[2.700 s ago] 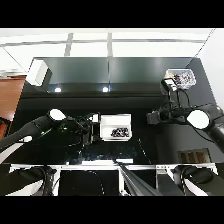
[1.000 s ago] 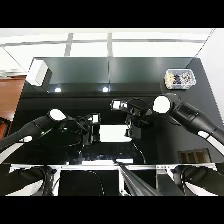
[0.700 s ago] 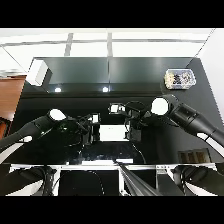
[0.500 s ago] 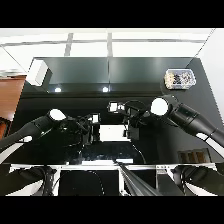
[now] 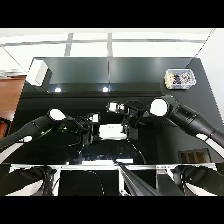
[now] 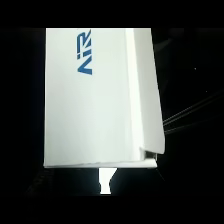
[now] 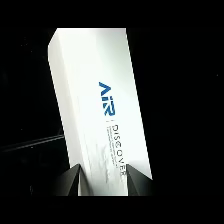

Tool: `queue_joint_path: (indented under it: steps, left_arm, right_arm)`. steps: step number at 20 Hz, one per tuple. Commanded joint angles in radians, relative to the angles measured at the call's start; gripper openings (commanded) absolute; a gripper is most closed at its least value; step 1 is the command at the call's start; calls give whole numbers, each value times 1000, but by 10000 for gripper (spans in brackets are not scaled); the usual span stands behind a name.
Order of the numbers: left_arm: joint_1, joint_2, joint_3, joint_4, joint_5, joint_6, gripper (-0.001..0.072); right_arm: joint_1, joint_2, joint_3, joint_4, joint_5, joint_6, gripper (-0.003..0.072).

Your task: Fold the box and place the chain.

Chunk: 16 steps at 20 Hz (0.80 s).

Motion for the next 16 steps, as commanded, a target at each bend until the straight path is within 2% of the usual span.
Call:
queue_joint_path:
  steps: [1, 16]
  left_arm:
    - [-1, 0, 0, 1, -2, 2, 284]
    - [-1, 0, 0, 1, -2, 2, 285]
  right_arm:
    - [0, 0, 1, -1, 7, 3, 305]
    - [0, 12, 1, 6, -18, 84, 305]
